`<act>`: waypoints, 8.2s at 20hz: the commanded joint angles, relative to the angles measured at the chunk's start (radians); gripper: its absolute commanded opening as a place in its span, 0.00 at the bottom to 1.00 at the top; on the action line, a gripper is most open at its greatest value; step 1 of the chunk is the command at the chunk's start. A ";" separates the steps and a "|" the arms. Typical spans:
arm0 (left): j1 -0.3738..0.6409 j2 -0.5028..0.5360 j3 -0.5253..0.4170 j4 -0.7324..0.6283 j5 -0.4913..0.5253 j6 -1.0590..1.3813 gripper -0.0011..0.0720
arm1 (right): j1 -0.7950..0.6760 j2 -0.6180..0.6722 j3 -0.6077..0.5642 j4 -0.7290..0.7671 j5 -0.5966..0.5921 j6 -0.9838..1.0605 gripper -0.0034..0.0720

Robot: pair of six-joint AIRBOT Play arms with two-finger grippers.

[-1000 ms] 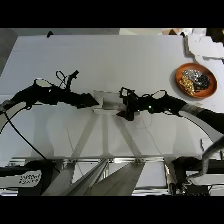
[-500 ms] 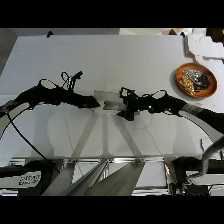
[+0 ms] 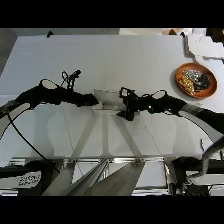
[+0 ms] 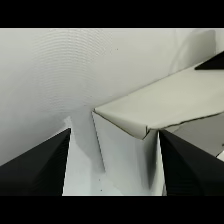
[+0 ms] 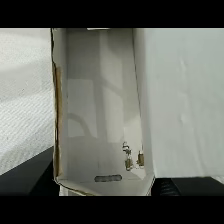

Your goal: Fold the box and place the chain.

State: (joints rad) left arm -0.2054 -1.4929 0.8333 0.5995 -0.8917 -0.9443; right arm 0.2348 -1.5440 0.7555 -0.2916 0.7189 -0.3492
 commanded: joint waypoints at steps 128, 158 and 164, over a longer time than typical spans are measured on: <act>0.021 -0.215 0.149 -0.037 -0.238 1.484 0.48 | 0.000 0.000 0.001 0.000 0.000 0.000 0.54; 0.021 -0.215 0.149 -0.037 -0.238 1.484 0.48 | 0.000 0.126 0.001 -0.315 -0.058 0.148 0.84; 0.021 -0.215 0.149 -0.037 -0.238 1.484 0.48 | 0.000 0.195 0.001 -0.522 -0.055 0.331 0.83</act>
State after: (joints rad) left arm -0.1848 -1.7081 0.9825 0.5610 -1.1278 0.5381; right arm 0.2352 -1.3823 0.7551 -0.7044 0.6708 -0.1238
